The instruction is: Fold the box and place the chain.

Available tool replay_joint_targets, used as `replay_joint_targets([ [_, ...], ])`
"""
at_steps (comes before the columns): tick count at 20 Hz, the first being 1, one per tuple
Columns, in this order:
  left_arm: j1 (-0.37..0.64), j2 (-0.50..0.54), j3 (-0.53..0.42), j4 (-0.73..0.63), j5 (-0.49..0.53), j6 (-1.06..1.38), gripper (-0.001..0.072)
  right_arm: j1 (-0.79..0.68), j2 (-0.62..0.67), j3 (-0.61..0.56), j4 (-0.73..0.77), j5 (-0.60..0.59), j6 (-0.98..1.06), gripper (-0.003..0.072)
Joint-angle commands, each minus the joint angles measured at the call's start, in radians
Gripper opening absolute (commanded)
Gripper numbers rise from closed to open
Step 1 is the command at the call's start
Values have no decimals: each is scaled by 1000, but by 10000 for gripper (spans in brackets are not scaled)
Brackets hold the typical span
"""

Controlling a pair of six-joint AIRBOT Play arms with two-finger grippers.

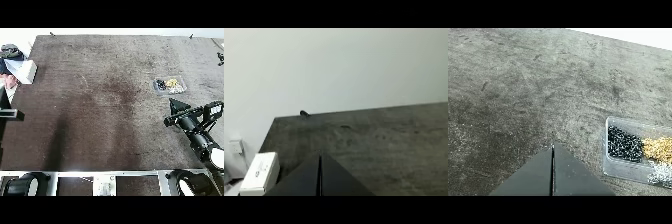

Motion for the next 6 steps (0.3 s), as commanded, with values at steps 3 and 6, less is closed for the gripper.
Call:
replay_joint_targets([
  [3,-2,-32,-62,-1,9,-4,5,1,1,0,0,0,0,-18],
  [6,-2,-91,-62,-2,68,-8,5,1,1,0,0,0,0,-19],
])
